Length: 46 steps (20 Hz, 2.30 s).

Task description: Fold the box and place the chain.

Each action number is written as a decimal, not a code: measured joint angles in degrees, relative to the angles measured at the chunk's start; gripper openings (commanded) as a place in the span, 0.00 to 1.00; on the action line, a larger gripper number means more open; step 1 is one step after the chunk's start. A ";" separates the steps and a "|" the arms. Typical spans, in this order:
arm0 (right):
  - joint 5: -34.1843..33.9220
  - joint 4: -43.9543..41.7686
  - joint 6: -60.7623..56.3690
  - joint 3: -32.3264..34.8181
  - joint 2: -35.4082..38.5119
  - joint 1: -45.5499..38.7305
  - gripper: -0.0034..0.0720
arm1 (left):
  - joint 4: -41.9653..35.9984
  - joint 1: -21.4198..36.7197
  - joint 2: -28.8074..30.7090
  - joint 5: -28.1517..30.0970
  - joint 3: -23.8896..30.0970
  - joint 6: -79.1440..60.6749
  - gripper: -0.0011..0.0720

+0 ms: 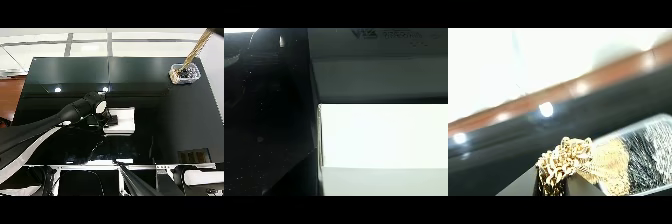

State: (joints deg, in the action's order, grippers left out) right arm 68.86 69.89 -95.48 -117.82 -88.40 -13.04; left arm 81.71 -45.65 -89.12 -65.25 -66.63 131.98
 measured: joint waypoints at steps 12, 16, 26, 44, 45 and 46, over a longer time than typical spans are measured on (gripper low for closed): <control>19.80 -18.40 8.83 3.06 24.68 3.39 0.06 | 0.00 0.02 0.00 -0.13 0.00 0.00 0.05; 27.23 -23.08 10.49 7.10 26.93 10.29 0.06 | 0.04 0.00 0.00 -0.31 0.00 0.00 0.05; 24.55 -25.35 9.46 20.06 27.69 26.32 0.06 | 0.07 0.00 0.00 -0.39 0.00 0.00 0.05; 8.46 -23.45 8.70 41.79 28.11 34.05 0.06 | 0.09 0.02 0.00 -0.85 0.00 0.00 0.05; 8.81 -23.56 8.70 40.61 28.11 34.07 0.06 | 0.09 0.00 0.00 -0.85 0.00 0.00 0.05; 9.38 -23.85 8.70 39.60 28.11 34.07 0.06 | 0.09 0.00 0.00 -0.85 0.00 0.00 0.05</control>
State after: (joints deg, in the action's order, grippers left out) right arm 78.24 46.04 -86.78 -78.22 -60.29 21.04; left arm 81.80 -45.65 -89.12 -66.11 -66.63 131.98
